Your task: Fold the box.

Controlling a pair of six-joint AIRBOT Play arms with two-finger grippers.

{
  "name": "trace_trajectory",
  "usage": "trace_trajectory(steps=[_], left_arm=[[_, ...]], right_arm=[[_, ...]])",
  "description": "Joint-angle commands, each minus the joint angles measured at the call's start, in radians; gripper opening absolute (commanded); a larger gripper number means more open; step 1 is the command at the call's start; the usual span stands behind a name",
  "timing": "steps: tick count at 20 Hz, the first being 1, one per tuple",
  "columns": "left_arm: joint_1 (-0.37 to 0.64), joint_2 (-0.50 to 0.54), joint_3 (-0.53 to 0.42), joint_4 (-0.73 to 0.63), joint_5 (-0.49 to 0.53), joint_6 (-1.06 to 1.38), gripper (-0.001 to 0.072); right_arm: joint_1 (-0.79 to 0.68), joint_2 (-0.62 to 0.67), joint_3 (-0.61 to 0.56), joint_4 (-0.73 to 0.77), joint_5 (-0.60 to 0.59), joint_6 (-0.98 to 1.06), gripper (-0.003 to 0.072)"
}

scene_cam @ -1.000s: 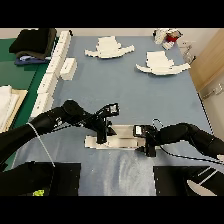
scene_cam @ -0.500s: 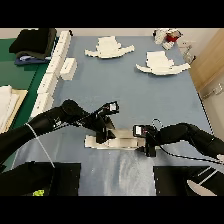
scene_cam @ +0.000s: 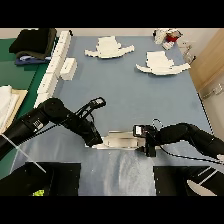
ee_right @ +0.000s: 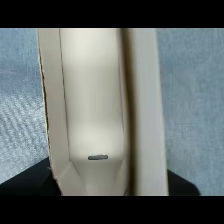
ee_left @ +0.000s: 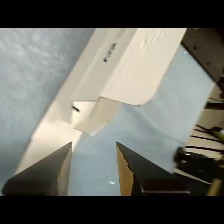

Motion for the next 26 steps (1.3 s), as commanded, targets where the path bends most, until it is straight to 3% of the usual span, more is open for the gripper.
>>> trace_trajectory(steps=[1,4,7,13,21,26], left_arm=[[-0.079,0.005,-0.026,-0.155,0.018,-0.169,0.0418],[-0.185,-0.059,-0.017,-0.311,0.234,-0.17,0.0419],[-0.173,-0.166,0.043,-0.358,0.322,-0.174,0.0419],[-0.087,-0.326,0.164,-0.358,0.357,-0.173,0.0419],[-0.052,-0.472,0.164,-0.351,0.334,-0.172,0.0419],[-0.051,-0.476,0.18,-0.351,0.321,-0.132,0.0419]], right_arm=[[0.0,0.0,0.0,0.001,0.0,0.0,0.0515],[0.0,0.0,0.0,0.001,0.0,0.0,0.0515],[0.0,0.0,0.0,0.0,0.0,0.0,0.0515],[0.0,0.0,0.0,0.0,0.0,0.0,0.0515],[0.0,0.0,0.0,0.0,0.0,0.0,0.0516],[0.0,0.0,0.0,0.0,0.0,0.0,0.0515]])
